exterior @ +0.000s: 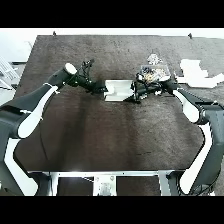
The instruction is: Fold the box and place the chain.
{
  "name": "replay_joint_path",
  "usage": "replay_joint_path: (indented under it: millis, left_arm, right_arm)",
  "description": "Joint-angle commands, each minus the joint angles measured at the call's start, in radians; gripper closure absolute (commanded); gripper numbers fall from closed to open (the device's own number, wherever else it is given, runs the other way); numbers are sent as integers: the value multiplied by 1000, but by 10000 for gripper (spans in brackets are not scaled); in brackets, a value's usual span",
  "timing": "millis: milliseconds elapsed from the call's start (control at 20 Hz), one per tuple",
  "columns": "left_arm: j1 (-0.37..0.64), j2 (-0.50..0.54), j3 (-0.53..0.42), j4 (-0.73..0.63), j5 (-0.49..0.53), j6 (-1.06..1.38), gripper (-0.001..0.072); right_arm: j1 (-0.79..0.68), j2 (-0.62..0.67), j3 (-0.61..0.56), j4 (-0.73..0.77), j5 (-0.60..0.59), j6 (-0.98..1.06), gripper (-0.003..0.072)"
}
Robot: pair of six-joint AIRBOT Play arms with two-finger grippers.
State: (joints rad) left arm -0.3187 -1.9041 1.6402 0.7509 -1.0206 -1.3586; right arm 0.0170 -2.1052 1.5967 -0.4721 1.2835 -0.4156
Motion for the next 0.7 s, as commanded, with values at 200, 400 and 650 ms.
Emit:
replay_joint_path:
  millis: [200, 400, 650]
  left_arm:
    - [-43, 1, 34, 103, 37, -102, 373]
    - [-71, 1, 50, 207, 60, -186, 373]
    - [-97, 0, 72, 322, 56, -258, 372]
  right_arm:
    - [0, -1, 1, 0, 0, 0, 103]
    - [0, -1, 1, 0, 0, 0, 104]
    - [0, -1, 1, 0, 0, 0, 103]
